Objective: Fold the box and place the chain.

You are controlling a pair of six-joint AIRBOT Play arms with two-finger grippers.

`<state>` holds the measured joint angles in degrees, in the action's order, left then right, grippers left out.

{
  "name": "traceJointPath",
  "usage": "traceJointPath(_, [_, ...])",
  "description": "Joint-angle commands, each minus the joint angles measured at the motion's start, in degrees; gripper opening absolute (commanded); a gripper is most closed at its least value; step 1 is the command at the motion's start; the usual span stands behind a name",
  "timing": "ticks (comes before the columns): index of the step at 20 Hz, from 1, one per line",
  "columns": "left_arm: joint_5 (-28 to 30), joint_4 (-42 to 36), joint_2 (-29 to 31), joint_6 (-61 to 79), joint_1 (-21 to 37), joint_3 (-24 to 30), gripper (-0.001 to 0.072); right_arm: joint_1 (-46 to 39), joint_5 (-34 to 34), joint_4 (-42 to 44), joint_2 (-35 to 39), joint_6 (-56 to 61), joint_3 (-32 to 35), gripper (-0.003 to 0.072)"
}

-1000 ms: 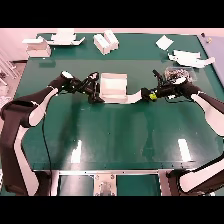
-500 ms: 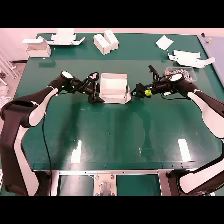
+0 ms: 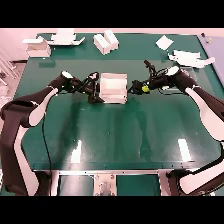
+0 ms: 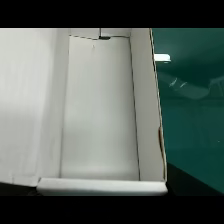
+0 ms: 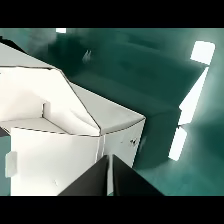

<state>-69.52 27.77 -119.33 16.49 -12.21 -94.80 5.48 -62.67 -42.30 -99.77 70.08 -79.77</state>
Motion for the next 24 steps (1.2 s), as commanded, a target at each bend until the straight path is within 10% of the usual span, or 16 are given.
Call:
traceJointPath(1, [0.0,0.0,0.0,0.0,0.0,0.0,0.0541,0.7,-1.4,-2.6,0.0,3.0,-2.3,0.0088])
traceJointPath(10, [0.0,0.0,0.0,0.0,0.0,0.0,0.0541,2.7,-2.3,-5.1,0.1,4.5,-3.0,0.0292])
traceJointPath(24, [-0.1,0.0,0.0,0.0,0.0,0.0,0.0541,9.9,-1.9,-23.2,0.1,20.4,-8.0,0.034])
